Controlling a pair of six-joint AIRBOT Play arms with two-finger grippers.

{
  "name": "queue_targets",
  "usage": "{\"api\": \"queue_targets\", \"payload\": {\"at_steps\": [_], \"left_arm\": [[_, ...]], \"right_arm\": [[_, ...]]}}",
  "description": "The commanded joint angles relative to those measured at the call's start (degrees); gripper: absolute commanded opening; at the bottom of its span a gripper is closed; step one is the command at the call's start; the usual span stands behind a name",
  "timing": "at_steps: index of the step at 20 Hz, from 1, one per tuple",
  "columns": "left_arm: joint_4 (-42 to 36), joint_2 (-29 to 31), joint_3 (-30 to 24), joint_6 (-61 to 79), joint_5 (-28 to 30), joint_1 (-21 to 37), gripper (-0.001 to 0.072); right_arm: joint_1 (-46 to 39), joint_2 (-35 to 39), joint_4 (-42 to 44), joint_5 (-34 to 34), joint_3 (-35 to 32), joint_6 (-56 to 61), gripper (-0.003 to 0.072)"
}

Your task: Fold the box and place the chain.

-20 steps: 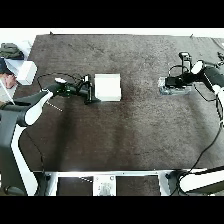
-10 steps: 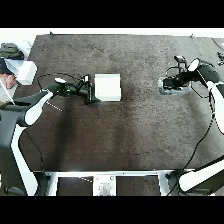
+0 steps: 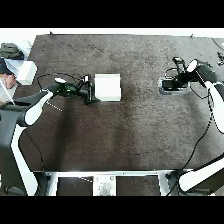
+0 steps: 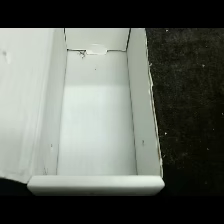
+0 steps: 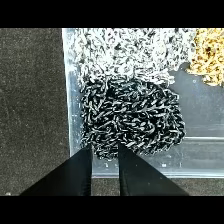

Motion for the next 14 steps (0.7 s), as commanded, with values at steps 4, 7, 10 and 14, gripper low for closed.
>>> {"api": "queue_targets", "payload": {"at_steps": [4,7,10,14], "left_arm": [[0.0,0.0,0.0,0.0,0.0,0.0,0.0234],[0.0,0.0,0.0,0.0,0.0,0.0,0.0234],[0.0,0.0,0.0,0.0,0.0,0.0,0.0234],[0.0,0.0,0.0,0.0,0.0,0.0,0.0234]], "right_arm": [[0.1,-0.7,0.3,-0.7,0.0,0.0,0.0037],[0.1,-0.1,0.3,-0.9,0.0,0.1,-0.0017],[0.1,3.2,1.0,-0.5,0.0,0.1,-0.0018],[0.1,10.7,1.8,-1.4,0.0,-0.2,-0.0018]]}}
